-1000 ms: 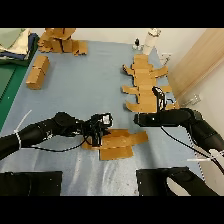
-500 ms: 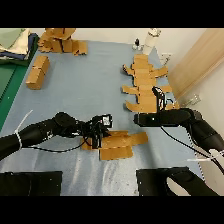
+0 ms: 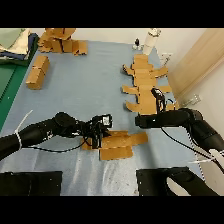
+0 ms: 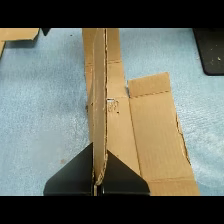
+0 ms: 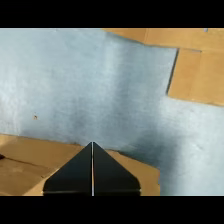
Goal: Fold the box.
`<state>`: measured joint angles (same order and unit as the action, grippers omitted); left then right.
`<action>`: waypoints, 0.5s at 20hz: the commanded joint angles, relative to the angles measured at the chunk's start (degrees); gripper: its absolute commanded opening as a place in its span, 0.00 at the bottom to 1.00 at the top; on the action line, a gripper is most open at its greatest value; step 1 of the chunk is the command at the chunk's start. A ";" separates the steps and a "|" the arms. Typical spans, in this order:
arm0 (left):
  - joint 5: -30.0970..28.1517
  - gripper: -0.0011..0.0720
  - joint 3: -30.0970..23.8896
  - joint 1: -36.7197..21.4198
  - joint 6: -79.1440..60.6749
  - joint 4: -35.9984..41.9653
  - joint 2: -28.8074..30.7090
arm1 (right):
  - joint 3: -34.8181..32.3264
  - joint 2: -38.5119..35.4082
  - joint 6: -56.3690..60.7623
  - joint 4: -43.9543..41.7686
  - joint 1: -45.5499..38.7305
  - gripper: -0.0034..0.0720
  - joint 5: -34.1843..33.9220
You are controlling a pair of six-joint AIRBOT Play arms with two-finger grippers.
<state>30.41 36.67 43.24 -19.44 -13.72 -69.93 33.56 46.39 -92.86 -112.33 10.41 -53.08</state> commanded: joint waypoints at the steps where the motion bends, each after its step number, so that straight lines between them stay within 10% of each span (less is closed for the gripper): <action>1: 0.02 0.03 0.07 -0.04 -0.07 0.00 0.02 | 0.04 -0.11 -0.17 4.61 0.85 0.05 -9.92; 4: 0.02 0.03 0.07 -0.04 -0.07 0.00 0.02 | -0.28 -3.58 0.04 10.60 8.44 0.04 -21.07; 10: 0.02 0.03 0.07 -0.04 -0.07 0.00 0.02 | -5.70 -18.67 -2.03 16.94 35.36 0.05 -18.43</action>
<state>30.46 36.67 43.24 -19.46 -13.72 -69.95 30.52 33.80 -92.64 -100.57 34.09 -72.03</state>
